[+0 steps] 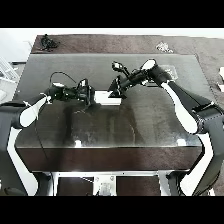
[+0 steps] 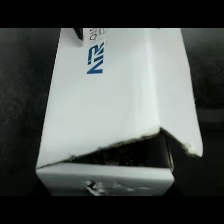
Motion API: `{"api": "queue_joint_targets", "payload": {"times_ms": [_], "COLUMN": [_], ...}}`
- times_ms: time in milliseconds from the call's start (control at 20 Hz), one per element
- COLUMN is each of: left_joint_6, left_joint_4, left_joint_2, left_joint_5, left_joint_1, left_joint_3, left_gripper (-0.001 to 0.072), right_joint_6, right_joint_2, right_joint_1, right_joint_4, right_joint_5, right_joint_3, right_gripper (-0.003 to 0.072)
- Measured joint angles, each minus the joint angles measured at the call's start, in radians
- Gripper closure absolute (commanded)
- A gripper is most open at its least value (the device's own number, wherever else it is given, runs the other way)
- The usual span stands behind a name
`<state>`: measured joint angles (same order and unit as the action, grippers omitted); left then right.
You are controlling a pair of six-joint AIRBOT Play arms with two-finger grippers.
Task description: Fold the box and place the chain.
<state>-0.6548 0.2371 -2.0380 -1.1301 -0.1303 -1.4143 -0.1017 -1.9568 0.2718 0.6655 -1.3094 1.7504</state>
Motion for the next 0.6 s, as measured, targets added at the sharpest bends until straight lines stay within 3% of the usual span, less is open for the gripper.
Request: {"api": "queue_joint_targets", "payload": {"times_ms": [600], "left_joint_6": [0.0], "left_joint_4": [0.001], "left_joint_2": [0.0], "left_joint_5": [-0.003], "left_joint_1": [0.0], "left_joint_3": [0.0], "left_gripper": [0.0248], "right_joint_6": [0.008], "right_joint_2": [0.046], "right_joint_1": [0.005], "right_joint_4": [0.042], "right_joint_5": [0.072], "right_joint_3": [-0.006], "right_gripper": [0.0274]}}
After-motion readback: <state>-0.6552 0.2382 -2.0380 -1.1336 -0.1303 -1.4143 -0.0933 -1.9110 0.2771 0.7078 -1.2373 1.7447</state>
